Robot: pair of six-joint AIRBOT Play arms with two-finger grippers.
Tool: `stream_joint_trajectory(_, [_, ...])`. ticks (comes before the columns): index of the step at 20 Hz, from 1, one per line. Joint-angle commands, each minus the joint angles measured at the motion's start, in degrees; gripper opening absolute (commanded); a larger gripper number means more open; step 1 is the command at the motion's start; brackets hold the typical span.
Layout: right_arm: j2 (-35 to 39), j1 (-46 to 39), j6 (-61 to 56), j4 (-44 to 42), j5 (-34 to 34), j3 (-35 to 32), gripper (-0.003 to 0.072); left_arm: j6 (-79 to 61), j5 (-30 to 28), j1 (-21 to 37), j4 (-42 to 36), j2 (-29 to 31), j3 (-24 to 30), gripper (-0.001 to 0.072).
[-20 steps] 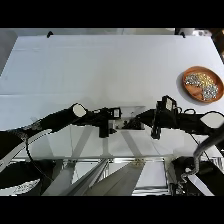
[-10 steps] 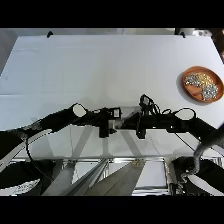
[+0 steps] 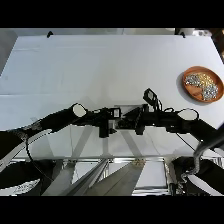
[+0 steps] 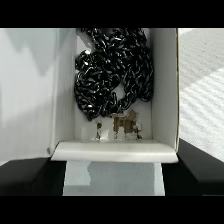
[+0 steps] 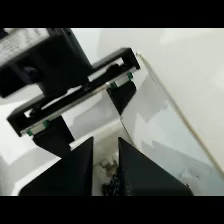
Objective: Fold the box and place the chain.
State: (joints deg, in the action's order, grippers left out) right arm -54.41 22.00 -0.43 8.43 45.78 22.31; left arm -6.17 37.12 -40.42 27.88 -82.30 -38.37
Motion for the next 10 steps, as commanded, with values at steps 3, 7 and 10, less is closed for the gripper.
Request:
stream_joint_trajectory(3, [12.6, -1.4, -18.5, 22.3, 4.5, 0.0, 0.0011, 0.0, 0.0, 0.0, 0.0, 0.0, 0.0, 0.0134])
stream_joint_trajectory(7, [18.4, -11.1, -43.5, 39.0, 5.4, 0.0, 0.0011, 0.0, 0.0, 0.0, 0.0, 0.0, 0.0, 0.0133])
stream_joint_trajectory(10, [18.3, -19.2, -53.0, 46.2, 2.8, 0.4, 0.0011, 0.0, 0.0, 0.0, 0.0, 0.0, 0.0, 0.0133])
